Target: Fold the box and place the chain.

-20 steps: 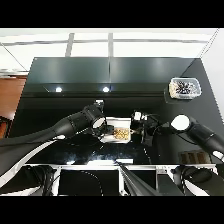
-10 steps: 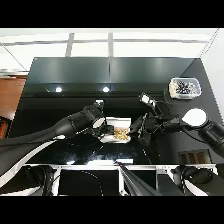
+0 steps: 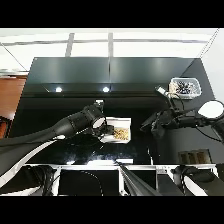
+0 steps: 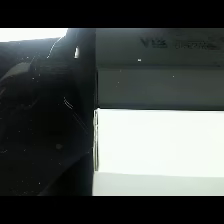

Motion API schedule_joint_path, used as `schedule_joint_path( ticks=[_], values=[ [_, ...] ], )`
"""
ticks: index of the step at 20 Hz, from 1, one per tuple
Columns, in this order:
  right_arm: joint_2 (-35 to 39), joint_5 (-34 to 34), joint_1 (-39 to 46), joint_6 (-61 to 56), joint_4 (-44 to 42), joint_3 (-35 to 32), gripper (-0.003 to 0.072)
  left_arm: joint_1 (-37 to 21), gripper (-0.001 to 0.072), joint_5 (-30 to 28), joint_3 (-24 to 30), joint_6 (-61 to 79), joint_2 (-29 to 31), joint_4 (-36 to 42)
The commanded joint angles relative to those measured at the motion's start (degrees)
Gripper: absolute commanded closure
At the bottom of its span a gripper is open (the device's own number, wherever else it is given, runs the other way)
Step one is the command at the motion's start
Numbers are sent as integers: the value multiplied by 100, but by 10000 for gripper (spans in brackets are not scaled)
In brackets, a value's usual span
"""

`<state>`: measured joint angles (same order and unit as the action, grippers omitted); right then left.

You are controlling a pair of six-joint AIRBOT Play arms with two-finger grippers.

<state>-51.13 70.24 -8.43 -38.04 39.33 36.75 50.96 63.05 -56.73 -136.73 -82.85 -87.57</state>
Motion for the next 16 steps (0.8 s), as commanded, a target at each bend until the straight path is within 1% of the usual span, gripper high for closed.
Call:
schedule_joint_path(
  ticks=[1,2,4,5,7,9,12,14,16],
  values=[
    [4,505,459,-33,61,15,310,2,678,-37,-9,-28,0,2],
    [4,518,461,-33,59,15,310,2,655,-9,-35,-28,4,2],
    [4,511,461,-33,52,15,310,2,322,83,-177,-26,15,-9],
    [4,509,461,-37,52,15,310,2,278,138,-267,-17,44,-33],
    [4,520,461,-83,52,15,310,0,278,197,-365,188,264,-107],
    [4,520,461,-146,52,15,310,0,278,323,-361,693,647,-304],
    [4,507,461,-210,15,15,310,-33,278,767,-269,1773,1390,-667],
    [4,505,461,-229,13,15,310,-376,278,935,26,2444,1958,-778],
    [4,498,461,-232,13,15,310,-1215,278,855,542,3014,2511,-442]
  ],
)
